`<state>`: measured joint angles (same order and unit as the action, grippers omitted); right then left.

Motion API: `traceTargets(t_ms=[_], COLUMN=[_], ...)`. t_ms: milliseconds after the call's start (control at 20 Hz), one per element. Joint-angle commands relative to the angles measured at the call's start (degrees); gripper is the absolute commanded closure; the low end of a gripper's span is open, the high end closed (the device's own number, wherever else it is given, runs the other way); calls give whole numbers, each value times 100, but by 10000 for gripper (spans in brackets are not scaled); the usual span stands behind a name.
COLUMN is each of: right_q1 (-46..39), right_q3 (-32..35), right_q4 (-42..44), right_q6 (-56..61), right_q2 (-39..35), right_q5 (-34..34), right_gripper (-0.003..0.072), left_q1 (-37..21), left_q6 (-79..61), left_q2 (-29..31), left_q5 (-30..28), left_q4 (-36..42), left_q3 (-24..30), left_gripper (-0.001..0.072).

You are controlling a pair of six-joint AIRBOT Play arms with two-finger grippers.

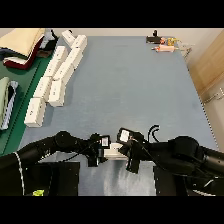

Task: Fold the box.

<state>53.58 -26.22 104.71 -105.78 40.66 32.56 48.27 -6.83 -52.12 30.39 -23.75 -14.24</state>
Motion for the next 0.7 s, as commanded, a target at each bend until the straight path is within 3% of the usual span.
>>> traceTargets(t_ms=[0,150,650], right_q1=[37,50,953], right_q3=[706,1113,1456], right_q4=[269,282,391], right_q6=[1469,1644,1687], right_q2=[-109,-116,-20], right_q5=[-1803,-2553,-2798], right_gripper=[685,685,685], left_q1=[-2,-2,-2], left_q6=[0,2,2], left_q2=[-2,-2,-2], left_q5=[4,4,4], left_q4=[0,0,0], left_q3=[0,0,0], left_gripper=[298,298,298])
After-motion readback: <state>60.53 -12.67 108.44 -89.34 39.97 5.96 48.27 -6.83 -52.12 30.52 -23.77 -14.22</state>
